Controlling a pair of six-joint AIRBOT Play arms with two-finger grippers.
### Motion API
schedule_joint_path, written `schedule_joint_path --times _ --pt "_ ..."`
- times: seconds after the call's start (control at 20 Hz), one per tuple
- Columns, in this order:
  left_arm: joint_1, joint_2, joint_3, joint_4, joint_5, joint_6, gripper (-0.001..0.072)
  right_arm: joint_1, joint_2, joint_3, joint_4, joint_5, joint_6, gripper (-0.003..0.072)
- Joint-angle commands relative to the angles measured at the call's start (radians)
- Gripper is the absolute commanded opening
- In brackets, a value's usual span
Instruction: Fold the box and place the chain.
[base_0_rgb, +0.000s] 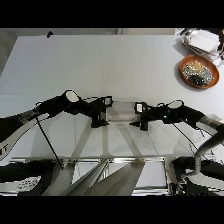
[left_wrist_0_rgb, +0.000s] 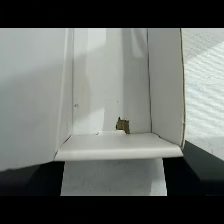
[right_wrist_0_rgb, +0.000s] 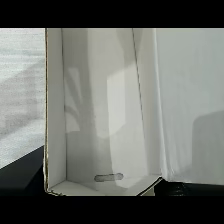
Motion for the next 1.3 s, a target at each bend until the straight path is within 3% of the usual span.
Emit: schedule_joint_path --times 0.0,0.1,1.25 --pt "-0.011 -0.001 -0.001 -0.004 -0.002 0.004 0.0336 0.0 0.0 0.0 0.0 -0.001 0.0 0.0303" --pt "-0.023 -0.001 -0.001 -0.004 -0.001 0.019 0.0311 0.0 0.0 0.0 0.0 -0.001 0.0 0.0303" --pt "-0.029 -0.001 -0.001 -0.005 -0.022 0.024 0.0319 0.0 0.0 0.0 0.0 -0.001 0.0 0.0303"
